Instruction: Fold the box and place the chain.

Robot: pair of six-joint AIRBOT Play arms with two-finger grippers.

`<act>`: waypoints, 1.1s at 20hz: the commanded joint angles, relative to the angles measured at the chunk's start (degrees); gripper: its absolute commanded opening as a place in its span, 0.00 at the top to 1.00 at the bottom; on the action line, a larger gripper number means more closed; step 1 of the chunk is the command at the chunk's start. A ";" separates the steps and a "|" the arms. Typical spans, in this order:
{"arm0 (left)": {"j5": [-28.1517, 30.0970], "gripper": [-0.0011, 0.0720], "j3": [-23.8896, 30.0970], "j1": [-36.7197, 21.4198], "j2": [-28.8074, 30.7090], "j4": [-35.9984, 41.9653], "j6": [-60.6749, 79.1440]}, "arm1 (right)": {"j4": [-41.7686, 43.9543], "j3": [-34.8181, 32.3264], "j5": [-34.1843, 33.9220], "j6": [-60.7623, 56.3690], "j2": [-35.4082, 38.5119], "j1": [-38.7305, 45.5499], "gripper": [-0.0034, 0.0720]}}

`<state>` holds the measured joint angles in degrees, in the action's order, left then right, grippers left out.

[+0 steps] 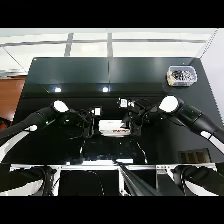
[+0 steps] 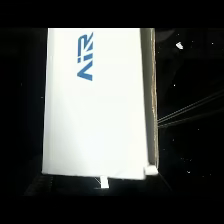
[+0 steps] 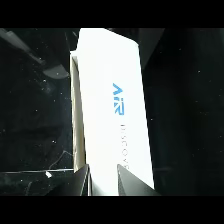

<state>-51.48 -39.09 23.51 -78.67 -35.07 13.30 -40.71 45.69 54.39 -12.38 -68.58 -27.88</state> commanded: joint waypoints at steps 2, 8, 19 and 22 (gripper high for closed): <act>0.07 0.44 0.00 0.02 -0.04 -0.02 0.02 | -0.04 -0.02 1.42 -0.02 -0.57 -0.04 0.70; 0.07 0.44 0.00 0.02 -0.04 -0.02 0.02 | -0.31 -0.04 2.01 -0.04 -0.61 -0.02 0.67; 0.07 0.44 0.00 0.02 -0.04 -0.02 0.02 | -2.82 -0.94 3.37 -7.39 0.07 0.02 0.53; 0.04 0.44 0.00 0.02 -0.04 -0.02 0.02 | -2.73 0.76 3.63 -20.85 3.02 0.92 0.54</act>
